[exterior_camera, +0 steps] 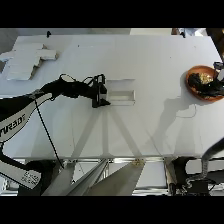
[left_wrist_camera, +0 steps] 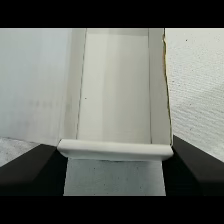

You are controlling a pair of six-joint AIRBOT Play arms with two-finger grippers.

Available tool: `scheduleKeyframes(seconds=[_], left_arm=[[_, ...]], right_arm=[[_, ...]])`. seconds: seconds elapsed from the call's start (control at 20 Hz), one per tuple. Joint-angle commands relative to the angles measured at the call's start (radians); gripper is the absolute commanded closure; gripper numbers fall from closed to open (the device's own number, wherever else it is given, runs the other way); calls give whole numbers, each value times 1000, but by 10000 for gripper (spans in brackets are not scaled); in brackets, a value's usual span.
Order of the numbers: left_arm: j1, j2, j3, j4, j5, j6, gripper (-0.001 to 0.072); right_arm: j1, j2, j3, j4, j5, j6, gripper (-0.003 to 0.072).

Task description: Fold the box and place the chain.

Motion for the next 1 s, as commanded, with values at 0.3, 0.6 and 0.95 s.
scheduleKeyframes(seconds=[0.3,0.6,0.95], left_arm=[[0,0,0,0,0,0,209],[0,0,0,0,0,0,209],[0,0,0,0,0,0,209]], right_arm=[[74,139,0,-36,64,-2,674],[200,241,0,-29,219,-55,674],[468,256,0,28,287,-54,674]])
